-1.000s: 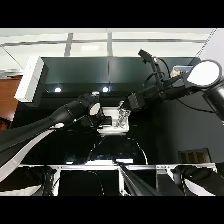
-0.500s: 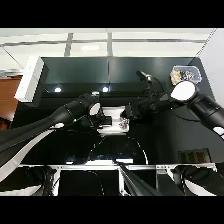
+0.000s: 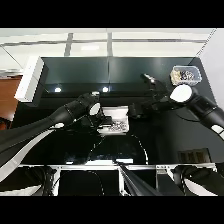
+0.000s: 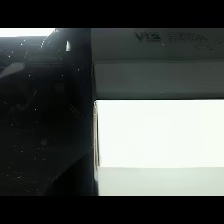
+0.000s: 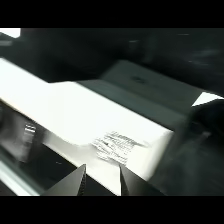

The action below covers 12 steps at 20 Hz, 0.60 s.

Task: Fold the box and place the chain.

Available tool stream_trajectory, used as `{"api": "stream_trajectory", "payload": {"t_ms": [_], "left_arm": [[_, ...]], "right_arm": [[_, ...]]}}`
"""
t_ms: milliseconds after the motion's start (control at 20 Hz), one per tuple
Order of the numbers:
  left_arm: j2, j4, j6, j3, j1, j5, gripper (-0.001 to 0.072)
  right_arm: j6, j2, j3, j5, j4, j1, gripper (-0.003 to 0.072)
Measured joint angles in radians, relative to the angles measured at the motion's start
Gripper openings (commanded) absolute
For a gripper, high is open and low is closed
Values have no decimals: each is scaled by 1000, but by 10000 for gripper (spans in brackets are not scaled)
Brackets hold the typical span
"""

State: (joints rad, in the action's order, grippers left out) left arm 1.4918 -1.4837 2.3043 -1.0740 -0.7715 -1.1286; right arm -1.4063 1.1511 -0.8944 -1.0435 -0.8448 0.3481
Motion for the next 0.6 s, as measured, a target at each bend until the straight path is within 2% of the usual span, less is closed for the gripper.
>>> {"api": "stream_trajectory", "payload": {"t_ms": [250, 400, 450, 500, 550, 600], "left_arm": [[0, 2, 0, 0, 0, 0, 26], [0, 8, 0, 0, 0, 0, 32], [0, 12, -2, 0, -1, -1, 210], [-1, 22, -2, 0, -2, -5, 521], [-6, 32, -3, 0, -3, -10, 607], [-14, 38, -3, -1, -3, -11, 607]], "right_arm": [[-4, -55, 0, -97, -153, -103, 262], [-3, -66, 6, -103, -207, -119, 262], [1, -68, 7, -102, -219, -121, 262], [7, -70, 9, -101, -227, -122, 262], [13, -70, 10, -100, -236, -125, 262], [19, -71, 11, -100, -241, -126, 262]]}}
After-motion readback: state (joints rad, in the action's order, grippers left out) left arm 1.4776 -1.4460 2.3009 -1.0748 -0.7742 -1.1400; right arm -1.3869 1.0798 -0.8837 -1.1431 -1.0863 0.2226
